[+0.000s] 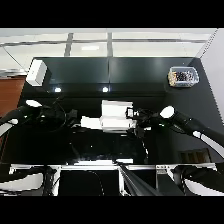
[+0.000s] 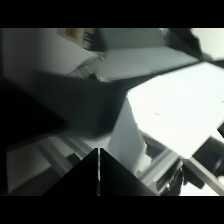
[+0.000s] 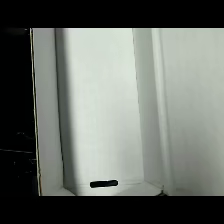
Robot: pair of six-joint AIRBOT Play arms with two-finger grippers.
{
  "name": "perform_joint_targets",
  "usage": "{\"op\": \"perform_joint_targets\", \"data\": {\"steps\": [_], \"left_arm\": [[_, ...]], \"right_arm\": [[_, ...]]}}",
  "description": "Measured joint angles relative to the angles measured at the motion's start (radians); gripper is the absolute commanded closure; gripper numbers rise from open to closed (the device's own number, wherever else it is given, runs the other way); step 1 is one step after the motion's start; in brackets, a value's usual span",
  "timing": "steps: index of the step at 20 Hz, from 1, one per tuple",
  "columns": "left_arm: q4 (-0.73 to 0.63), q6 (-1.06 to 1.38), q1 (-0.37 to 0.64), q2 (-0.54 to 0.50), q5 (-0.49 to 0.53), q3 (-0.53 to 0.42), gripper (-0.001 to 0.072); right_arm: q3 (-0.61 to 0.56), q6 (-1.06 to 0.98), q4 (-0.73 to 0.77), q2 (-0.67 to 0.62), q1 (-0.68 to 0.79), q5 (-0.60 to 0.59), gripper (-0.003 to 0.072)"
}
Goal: Fold the box and place the chain.
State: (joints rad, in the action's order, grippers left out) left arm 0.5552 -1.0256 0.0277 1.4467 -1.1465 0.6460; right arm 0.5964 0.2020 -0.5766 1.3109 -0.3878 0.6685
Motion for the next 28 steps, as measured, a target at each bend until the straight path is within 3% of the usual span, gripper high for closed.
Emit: {"op": "perform_joint_targets", "data": {"steps": [6,10,11,12,13,14,21,28], "left_arm": [[-0.063,0.14,-0.062,0.063,-0.103,0.071,0.0685],[-0.063,0.155,-0.097,0.072,-0.101,0.098,0.0679],[-0.061,0.155,-0.103,0.073,-0.096,0.103,0.0584],[-0.057,0.156,-0.109,0.073,-0.094,0.107,0.0323],[-0.056,0.157,-0.114,0.074,-0.092,0.111,0.0126],[-0.056,0.156,-0.117,0.074,-0.092,0.116,0.0071],[-0.07,0.135,-0.18,0.074,-0.103,0.17,0.0082],[0.105,-0.066,-0.317,0.075,-0.019,0.275,0.0083]], "right_arm": [[0.0,0.0,0.0,0.0,0.0,0.001,0.056],[0.0,0.0,0.0,0.0,0.0,0.001,0.056],[0.0,0.0,0.0,0.0,0.0,0.0,0.056],[0.0,0.0,0.0,0.0,0.0,0.001,0.056],[0.0,0.0,0.0,0.0,0.0,0.001,0.056],[0.0,0.0,0.0,0.0,0.0,0.001,0.056],[0.0,0.0,0.0,0.0,0.0,0.0,0.056],[0.0,0.0,0.0,0.0,0.0,0.0,0.056]]}}
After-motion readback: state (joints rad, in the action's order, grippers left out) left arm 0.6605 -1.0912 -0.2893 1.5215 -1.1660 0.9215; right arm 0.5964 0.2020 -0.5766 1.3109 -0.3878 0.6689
